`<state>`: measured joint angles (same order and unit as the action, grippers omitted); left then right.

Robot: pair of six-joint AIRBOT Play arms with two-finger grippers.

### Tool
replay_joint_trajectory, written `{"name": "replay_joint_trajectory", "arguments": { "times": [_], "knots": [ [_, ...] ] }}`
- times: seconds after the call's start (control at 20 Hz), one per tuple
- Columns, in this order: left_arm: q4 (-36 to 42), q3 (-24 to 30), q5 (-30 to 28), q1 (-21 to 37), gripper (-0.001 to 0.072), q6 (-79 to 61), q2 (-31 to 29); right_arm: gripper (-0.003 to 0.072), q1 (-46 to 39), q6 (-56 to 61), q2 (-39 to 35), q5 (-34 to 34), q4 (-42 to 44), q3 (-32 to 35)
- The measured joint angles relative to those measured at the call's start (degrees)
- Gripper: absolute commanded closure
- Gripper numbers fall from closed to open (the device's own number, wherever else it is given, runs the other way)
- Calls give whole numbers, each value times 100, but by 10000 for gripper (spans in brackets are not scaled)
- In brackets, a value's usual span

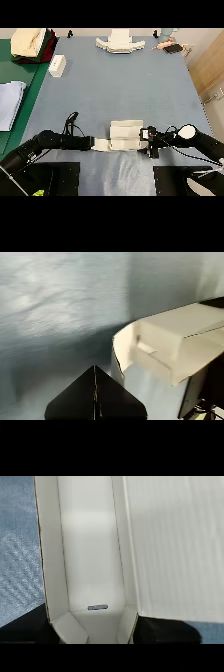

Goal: Fold the box.

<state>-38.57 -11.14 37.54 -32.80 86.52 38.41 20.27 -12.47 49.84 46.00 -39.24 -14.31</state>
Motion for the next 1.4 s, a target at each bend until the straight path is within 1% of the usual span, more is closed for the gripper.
{"name": "replay_joint_trajectory", "arguments": {
  "times": [0.25, 0.3, 0.35, 0.6, 0.7, 0.9, 1.0, 1.1, 1.25, 1.35, 1.4],
  "knots": [
    [588, -90, -730, -968, 685, -127, 63, 190, 0, 0, 0, 0, 0, 0],
    [601, -138, -791, -1071, 424, -131, 70, 189, 0, 0, 2, 0, 0, 0],
    [634, -208, -874, -1154, 327, -144, 70, 190, 0, 0, 0, 0, 0, 0],
    [586, -415, -1073, -1296, 324, -122, 111, 189, 0, 0, 0, 0, -2, 0],
    [640, -446, -1134, -1311, 325, -111, 227, 190, 0, 0, 0, 0, 0, 0],
    [964, -555, -1309, -1335, 325, -114, 549, 189, 0, 0, 0, 0, -2, 0],
    [1196, -623, -1429, -1335, 325, -149, 632, 190, 0, 0, 0, 0, -2, 0],
    [1296, -662, -1427, -1335, 326, -273, 682, 189, 0, 0, 0, 0, 0, 0],
    [1285, -684, -1279, -1377, 397, -341, 717, 190, 0, 0, 2, 0, -2, 0],
    [1215, -704, -1211, -1390, 397, -229, 723, 190, 0, 0, 0, 0, -2, 0],
    [1172, -726, -1143, -1405, 452, -131, 728, 190, 0, -2, 0, 0, -2, 0]
  ]
}}
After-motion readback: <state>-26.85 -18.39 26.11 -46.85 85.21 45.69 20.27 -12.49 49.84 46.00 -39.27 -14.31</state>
